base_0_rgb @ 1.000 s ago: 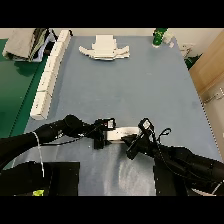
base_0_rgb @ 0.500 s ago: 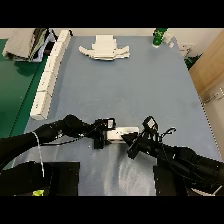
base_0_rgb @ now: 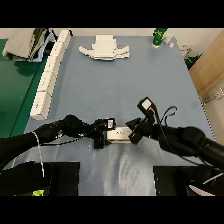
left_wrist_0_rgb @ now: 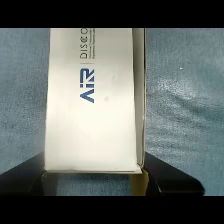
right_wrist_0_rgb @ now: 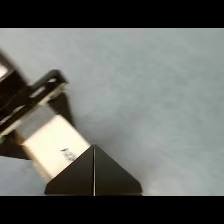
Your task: Fold the box.
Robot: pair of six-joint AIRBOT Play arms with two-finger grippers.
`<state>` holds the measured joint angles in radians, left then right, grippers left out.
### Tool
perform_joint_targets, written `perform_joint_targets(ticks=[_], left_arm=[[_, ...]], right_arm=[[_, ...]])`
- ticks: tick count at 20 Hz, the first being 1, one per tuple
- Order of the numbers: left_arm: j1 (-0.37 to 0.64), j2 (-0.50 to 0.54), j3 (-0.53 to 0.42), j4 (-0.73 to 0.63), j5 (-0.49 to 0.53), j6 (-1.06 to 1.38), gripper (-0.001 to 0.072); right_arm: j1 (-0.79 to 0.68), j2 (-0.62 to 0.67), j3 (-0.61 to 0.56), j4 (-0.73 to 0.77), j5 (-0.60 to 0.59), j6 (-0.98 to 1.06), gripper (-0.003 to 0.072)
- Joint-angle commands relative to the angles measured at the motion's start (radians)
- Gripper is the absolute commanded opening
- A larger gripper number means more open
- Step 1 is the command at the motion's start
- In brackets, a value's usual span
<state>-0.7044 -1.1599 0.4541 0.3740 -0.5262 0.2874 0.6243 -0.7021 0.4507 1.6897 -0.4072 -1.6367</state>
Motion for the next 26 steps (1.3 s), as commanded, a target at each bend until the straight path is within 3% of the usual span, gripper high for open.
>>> perform_joint_targets(ticks=[1, 6, 9, 19, 23, 26], left_arm=[[0.000, 0.000, 0.000, 0.000, 0.000, 0.000, 0.0393], [0.000, 0.000, 0.000, 0.000, 0.000, 0.000, 0.0393], [0.000, 0.000, 0.000, 0.000, 0.000, 0.000, 0.0393], [0.002, 0.025, 0.002, -0.013, 0.004, -0.022, 0.0393], [0.039, 0.139, 0.002, 0.082, 0.086, -0.307, 0.0393], [0.186, 0.205, 0.017, 0.295, 0.134, -0.695, 0.0393]], right_arm=[[-0.149, -0.058, 0.209, -0.210, -0.369, 0.042, 0.0005], [-0.272, -0.314, 0.462, -0.254, -0.763, 0.150, 0.0005], [-0.300, -0.449, 0.549, -0.254, -0.881, 0.232, 0.0005], [-0.301, -0.518, 0.562, -0.250, -0.877, 0.259, 0.0005], [-0.301, -0.518, 0.562, -0.250, -0.877, 0.259, 0.0005], [-0.301, -0.518, 0.562, -0.250, -0.877, 0.259, 0.0005]])
